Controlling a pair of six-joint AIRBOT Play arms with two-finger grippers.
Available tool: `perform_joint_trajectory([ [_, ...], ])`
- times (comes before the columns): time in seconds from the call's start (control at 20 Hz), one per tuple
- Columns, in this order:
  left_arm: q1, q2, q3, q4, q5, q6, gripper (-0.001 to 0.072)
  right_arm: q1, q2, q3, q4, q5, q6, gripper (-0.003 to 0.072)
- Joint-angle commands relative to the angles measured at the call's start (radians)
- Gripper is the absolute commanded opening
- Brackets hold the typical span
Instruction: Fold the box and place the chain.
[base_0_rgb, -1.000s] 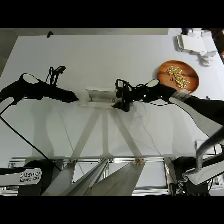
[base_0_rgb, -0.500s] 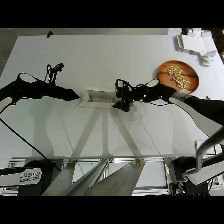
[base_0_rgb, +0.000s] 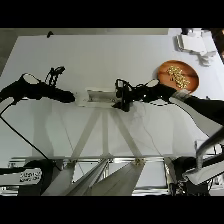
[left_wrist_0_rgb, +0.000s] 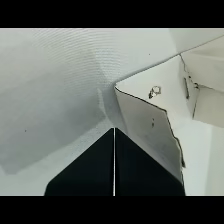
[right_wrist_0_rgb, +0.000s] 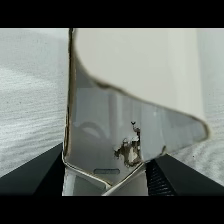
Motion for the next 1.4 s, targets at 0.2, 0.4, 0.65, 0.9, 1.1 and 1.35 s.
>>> perform_joint_trajectory([
  [0.2, -0.036, -0.031, 0.001, -0.062, -0.023, 0.008, 0.0005, 0.0, 0.0, 0.0, 0.0, 0.0, 0.0, 0.0428],
  [0.4, -0.016, -0.006, 0.001, -0.202, -0.081, 0.076, 0.0006, 0.0, 0.0, 0.001, 0.0, 0.0, 0.0, 0.0428],
  [0.65, -0.016, 0.0, 0.001, -0.277, -0.093, 0.076, 0.0009, 0.0, 0.0, 0.001, 0.0, 0.0, 0.0, 0.0428],
  [0.9, -0.022, 0.0, 0.001, -0.33, -0.126, 0.076, 0.0137, 0.0, 0.0, 0.0, 0.0, 0.0, 0.0, 0.0428],
  [1.1, -0.033, 0.0, 0.001, -0.331, -0.154, 0.072, 0.0215, 0.0, 0.0, 0.001, 0.0, 0.0, 0.0, 0.0428],
  [1.35, -0.05, 0.001, 0.001, -0.33, -0.158, 0.071, 0.0216, 0.0, 0.0, 0.001, 0.0, 0.0, 0.0, 0.0428],
])
